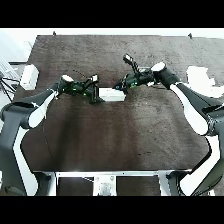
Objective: Fold the box and place the chain.
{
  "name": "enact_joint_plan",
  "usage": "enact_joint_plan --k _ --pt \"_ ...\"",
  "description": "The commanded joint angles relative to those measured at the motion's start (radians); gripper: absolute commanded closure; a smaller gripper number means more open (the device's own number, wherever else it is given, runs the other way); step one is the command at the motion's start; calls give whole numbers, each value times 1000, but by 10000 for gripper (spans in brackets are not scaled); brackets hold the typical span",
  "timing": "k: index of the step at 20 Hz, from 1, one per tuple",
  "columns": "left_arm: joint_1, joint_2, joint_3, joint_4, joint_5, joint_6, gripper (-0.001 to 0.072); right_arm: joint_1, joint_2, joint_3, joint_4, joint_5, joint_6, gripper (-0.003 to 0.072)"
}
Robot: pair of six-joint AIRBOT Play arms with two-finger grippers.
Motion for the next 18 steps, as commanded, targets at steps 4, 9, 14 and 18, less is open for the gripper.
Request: enact_joint_plan --k 4,9,14,18 --pt "1 1 0 0 0 0 253 9 0 -101 35 -19 -21 672" --pt "1 1 0 0 0 0 253 22 0 -124 -18 -39 13 672" --pt "1 1 0 0 0 0 253 35 0 -123 -26 -66 17 672" --pt "1 1 0 0 0 0 253 48 0 -123 -51 -91 27 672"
